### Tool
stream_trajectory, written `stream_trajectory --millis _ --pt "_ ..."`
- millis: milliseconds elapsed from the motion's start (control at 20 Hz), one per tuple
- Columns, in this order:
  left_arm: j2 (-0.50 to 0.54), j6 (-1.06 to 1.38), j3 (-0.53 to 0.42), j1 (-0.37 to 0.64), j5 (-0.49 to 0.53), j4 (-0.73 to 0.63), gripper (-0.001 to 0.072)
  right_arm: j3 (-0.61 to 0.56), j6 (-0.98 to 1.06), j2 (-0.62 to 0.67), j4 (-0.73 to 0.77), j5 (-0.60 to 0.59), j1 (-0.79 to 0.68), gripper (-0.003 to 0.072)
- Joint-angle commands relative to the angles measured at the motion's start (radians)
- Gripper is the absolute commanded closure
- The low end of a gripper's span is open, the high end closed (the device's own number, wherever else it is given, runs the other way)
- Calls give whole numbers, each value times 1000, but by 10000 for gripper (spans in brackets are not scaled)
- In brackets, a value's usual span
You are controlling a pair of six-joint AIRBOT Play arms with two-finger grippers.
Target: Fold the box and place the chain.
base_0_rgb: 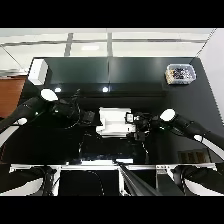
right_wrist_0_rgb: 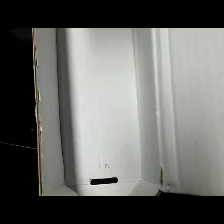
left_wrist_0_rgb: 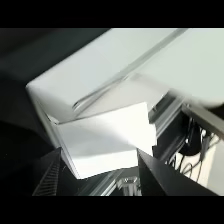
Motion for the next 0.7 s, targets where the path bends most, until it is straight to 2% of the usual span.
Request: stream_trajectory --millis 0,50,250,650 --pt "1 -103 50 -61 39 49 183 0 0 0 0 0 0 518" --pt "1 -135 57 -77 43 85 223 0 0 0 0 0 0 518" --pt "1 -230 68 -127 58 196 223 0 0 0 0 0 0 518" --pt "1 -345 68 -193 130 292 223 0 0 0 0 0 0 518"
